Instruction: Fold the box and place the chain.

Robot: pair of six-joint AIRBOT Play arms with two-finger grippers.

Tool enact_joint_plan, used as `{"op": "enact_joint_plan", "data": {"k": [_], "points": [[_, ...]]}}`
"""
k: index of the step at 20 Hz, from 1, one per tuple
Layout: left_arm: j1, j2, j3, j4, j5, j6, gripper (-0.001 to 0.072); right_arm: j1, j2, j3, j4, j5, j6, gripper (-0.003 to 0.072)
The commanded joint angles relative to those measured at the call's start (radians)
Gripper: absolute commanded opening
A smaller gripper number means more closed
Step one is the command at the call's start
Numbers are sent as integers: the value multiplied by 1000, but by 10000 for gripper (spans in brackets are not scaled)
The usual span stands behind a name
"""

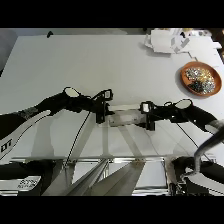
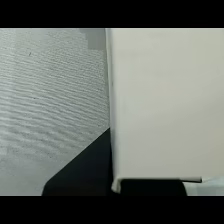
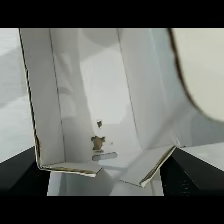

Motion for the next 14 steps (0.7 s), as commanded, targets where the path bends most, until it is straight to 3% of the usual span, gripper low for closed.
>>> {"op": "enact_joint_plan", "data": {"k": [1, 10, 11, 12, 14], "points": [[-1, 0, 0, 0, 1, 0, 11, 24, -17, 0, 4, 42, -8, 685], [-1, 0, 0, 0, 1, 0, 11, 35, -76, 0, -4, 19, 3, 633], [-1, 0, 0, 0, 1, 0, 11, 35, -79, 0, -4, 14, 2, 603], [-1, 0, 0, 0, 1, 0, 11, 35, -80, 0, -3, 14, 0, 513], [-1, 0, 0, 0, 1, 0, 11, 35, -80, 0, -4, 13, -6, 416]]}}
